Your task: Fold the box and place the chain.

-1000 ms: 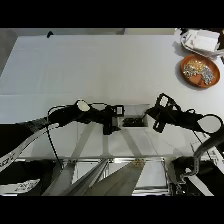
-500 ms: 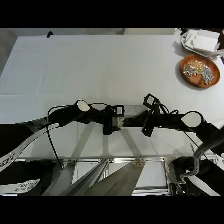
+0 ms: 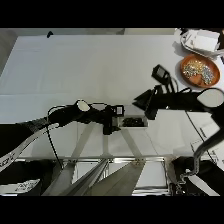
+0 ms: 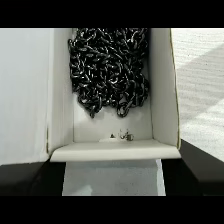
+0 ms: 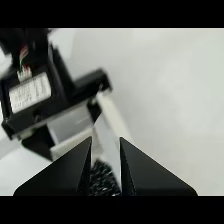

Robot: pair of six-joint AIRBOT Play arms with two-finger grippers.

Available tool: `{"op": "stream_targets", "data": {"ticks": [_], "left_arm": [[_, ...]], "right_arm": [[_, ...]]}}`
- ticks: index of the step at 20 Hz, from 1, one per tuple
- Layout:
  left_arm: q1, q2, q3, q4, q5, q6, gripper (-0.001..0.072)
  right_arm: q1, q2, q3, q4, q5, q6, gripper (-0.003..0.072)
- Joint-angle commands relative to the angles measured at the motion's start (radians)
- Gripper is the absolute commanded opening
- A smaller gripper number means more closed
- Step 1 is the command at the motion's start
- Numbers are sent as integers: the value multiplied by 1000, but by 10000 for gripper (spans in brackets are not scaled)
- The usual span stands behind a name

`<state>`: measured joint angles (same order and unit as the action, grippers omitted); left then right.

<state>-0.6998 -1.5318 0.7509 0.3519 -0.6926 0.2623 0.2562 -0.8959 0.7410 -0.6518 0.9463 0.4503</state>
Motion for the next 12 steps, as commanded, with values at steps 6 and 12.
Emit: {"op": "stream_targets", "data": {"ticks": [6, 12], "left_arm": [[0, 1, 0, 0, 0, 0, 314], [0, 1, 0, 0, 0, 0, 314]], "right_arm": [[-158, -232, 131, -8, 110, -42, 149], [-158, -325, 130, -1, 255, -241, 90]]}}
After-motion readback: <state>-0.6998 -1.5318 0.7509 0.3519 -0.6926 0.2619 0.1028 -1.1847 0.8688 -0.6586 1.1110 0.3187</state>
